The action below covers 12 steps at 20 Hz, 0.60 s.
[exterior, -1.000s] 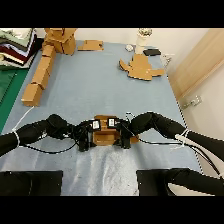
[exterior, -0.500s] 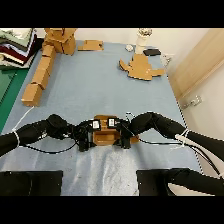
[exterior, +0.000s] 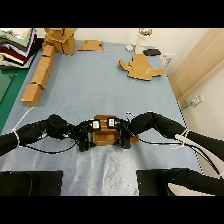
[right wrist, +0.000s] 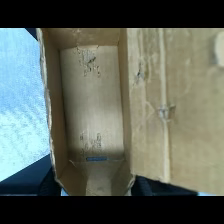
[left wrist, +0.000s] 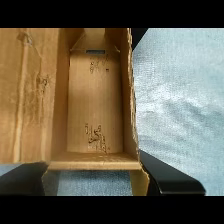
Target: Fold the box.
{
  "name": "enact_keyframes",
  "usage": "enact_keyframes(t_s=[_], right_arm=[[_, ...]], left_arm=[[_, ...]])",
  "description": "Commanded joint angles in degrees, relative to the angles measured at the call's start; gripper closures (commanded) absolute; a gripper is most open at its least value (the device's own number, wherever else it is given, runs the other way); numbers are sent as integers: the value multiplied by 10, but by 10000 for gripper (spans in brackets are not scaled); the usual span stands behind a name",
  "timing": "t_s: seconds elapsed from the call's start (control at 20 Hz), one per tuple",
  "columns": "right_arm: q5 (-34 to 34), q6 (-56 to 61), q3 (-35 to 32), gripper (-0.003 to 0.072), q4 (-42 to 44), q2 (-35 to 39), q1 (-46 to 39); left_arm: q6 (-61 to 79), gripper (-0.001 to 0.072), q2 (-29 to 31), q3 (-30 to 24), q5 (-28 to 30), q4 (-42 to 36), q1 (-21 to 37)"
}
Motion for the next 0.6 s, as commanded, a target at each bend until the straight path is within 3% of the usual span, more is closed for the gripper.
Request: enact_keyframes(t_s=[0.0,0.55], right_arm=[[0,0,0,285,0,0,0],[0,0,0,285,-3,0,0]], left_arm=[[0,250,0,1,1,0,0],[0,250,0,1,1,0,0]])
